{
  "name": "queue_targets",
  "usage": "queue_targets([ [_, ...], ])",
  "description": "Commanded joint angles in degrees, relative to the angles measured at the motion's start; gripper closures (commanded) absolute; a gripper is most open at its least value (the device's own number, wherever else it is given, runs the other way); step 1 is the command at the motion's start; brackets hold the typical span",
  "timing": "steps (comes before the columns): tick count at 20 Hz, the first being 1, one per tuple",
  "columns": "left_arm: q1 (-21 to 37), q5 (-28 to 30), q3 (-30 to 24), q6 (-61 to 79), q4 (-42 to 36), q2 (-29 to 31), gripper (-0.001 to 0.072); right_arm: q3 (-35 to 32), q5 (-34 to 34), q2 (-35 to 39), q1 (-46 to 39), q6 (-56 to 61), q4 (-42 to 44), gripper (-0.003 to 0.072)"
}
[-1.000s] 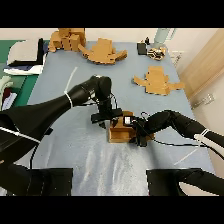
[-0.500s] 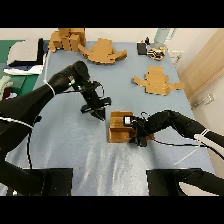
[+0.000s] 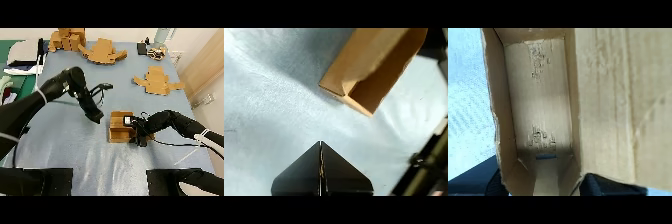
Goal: Fold the box.
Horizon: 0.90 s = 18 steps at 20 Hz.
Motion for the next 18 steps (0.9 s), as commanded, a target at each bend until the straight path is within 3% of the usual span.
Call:
queue_targets([
  [1,-1.27,12.35,-11.67,15.10,0.35,7.34,0.0700,0.04,0.02,0.04,0.02,0.02,0.02,0.0174],
  [3,-0.28,21.75,-19.65,23.45,-1.68,12.04,0.0697,0.02,0.02,0.04,0.02,0.02,0.00,0.0174],
  [4,0.04,24.63,-23.12,32.28,-5.18,13.64,0.0695,0.02,0.04,0.04,0.02,0.00,0.00,0.0174],
  [5,0.02,25.24,-26.14,42.56,-10.40,14.45,0.0648,0.02,0.02,0.04,0.02,0.00,0.02,0.0175],
  [6,0.00,25.33,-28.74,51.87,-16.20,14.49,0.0248,0.02,0.02,0.04,0.02,0.02,0.00,0.0174],
  [7,-0.15,26.51,-31.56,61.44,-23.23,14.32,0.0024,0.04,0.02,0.04,0.02,0.00,0.00,0.0175],
  [9,-2.01,30.25,-35.23,68.41,-31.15,14.32,0.0022,0.04,0.04,0.04,0.02,0.00,0.00,0.0175],
  [13,-7.69,42.53,-36.28,64.72,-31.28,14.32,0.0006,0.04,0.04,0.04,0.02,0.00,0.02,0.0174],
  [18,-7.10,44.06,-36.28,57.13,-27.54,12.52,0.0006,0.04,0.00,0.04,0.02,0.02,0.00,0.0174],
])
